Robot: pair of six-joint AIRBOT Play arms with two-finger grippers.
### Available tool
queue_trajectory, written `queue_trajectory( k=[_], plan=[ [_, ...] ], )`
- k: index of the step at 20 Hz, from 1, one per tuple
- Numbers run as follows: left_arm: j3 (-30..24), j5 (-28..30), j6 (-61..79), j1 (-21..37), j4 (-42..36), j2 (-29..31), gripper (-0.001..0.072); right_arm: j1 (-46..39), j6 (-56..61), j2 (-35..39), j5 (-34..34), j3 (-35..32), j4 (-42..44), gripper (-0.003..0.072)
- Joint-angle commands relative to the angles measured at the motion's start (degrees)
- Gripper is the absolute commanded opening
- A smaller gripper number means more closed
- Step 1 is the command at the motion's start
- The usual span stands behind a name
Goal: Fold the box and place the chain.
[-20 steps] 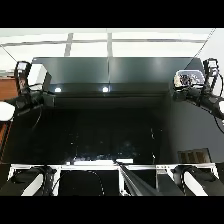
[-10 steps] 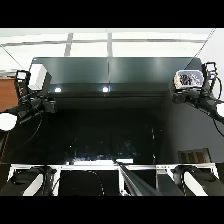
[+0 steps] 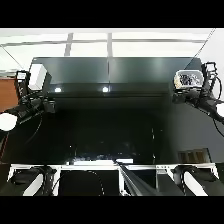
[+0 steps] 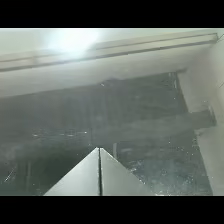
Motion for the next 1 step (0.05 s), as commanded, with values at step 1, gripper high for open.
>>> queue_trajectory(
  k=[1],
  plan=[
    [0.0,0.0,0.0,0.0,0.0,0.0,0.0027,0.0,0.0,0.0,0.0,0.0,0.0,0.0016]
  ],
)
